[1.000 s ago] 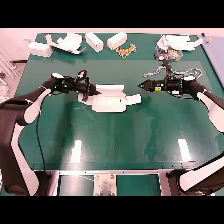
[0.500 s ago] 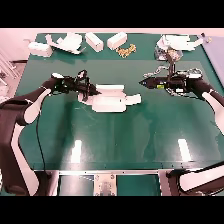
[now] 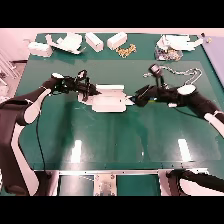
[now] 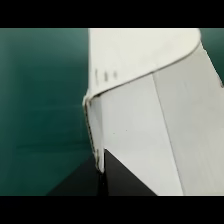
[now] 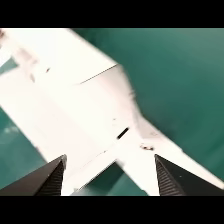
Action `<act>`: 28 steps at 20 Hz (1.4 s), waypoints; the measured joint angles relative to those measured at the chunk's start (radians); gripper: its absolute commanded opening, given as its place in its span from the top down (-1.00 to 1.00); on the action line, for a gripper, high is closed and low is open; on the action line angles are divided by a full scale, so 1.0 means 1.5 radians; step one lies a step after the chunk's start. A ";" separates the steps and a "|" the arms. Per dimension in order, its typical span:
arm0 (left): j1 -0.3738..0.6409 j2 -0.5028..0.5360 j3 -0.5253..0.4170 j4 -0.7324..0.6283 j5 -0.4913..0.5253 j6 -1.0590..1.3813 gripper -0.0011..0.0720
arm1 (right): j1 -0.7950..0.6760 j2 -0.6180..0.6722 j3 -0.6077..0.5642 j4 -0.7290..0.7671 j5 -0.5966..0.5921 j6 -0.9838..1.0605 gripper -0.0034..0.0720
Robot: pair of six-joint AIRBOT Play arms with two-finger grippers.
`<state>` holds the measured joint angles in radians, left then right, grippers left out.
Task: Fold the box and place the chain.
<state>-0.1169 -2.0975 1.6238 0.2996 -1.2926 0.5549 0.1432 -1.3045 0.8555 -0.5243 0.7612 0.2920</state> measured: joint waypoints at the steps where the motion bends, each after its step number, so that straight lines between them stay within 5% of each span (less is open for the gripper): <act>1: 0.000 0.000 0.000 0.000 0.000 0.000 0.91 | 0.021 0.002 -0.015 -0.007 -0.011 -0.034 -0.81; 14: 0.000 0.000 0.000 0.000 -0.001 0.000 0.91 | 0.156 -0.045 -0.053 -0.036 -0.119 -0.322 -0.81; 28: -0.001 0.000 0.000 0.000 -0.001 -0.002 0.91 | 0.184 -0.077 -0.013 -0.017 -0.246 -0.378 -0.81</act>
<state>-0.1177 -2.0975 1.6238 0.2993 -1.2938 0.5518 0.4191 -1.4197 0.8356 -0.5495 0.3920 -0.2745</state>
